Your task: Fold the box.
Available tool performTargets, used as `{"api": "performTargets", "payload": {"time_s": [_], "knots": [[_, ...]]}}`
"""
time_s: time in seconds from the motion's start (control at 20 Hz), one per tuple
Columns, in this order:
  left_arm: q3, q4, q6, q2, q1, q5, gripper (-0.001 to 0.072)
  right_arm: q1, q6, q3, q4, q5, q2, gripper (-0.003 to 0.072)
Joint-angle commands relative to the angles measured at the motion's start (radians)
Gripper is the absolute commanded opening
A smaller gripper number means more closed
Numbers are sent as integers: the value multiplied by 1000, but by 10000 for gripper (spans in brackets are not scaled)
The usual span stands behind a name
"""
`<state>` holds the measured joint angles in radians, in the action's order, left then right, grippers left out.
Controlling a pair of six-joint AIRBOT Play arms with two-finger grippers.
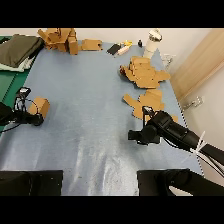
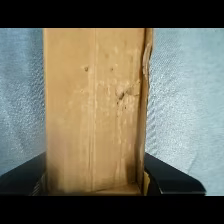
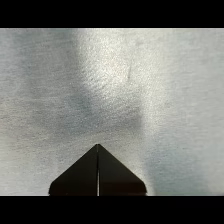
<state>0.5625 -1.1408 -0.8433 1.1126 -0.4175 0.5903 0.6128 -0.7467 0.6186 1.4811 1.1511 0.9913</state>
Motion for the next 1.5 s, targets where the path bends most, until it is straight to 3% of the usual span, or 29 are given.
{"api": "performTargets", "payload": {"time_s": [0.0,0.45,0.75,0.8,0.85,0.9,1.05,1.3,1.45], "knots": [[0,-10,-15,19,-2,14,679,0,-7,1,8,0,1,2],[159,-78,-68,-32,-2,339,718,0,-51,1,34,0,0,2],[311,-145,-177,-68,0,629,713,0,-68,1,46,-5,1,2],[328,-128,-197,-71,0,679,484,0,-87,1,62,-18,1,2],[341,-106,-230,-76,0,715,98,0,-107,2,79,-45,1,2],[350,-61,-247,-82,5,732,12,-1,-130,8,97,-80,4,2],[371,97,-244,-104,134,717,10,-28,-203,113,125,-102,66,2],[424,82,-423,-29,550,605,10,-84,-335,416,174,-76,277,2],[425,63,-487,63,690,550,10,-84,-379,546,232,-46,389,3]]}}
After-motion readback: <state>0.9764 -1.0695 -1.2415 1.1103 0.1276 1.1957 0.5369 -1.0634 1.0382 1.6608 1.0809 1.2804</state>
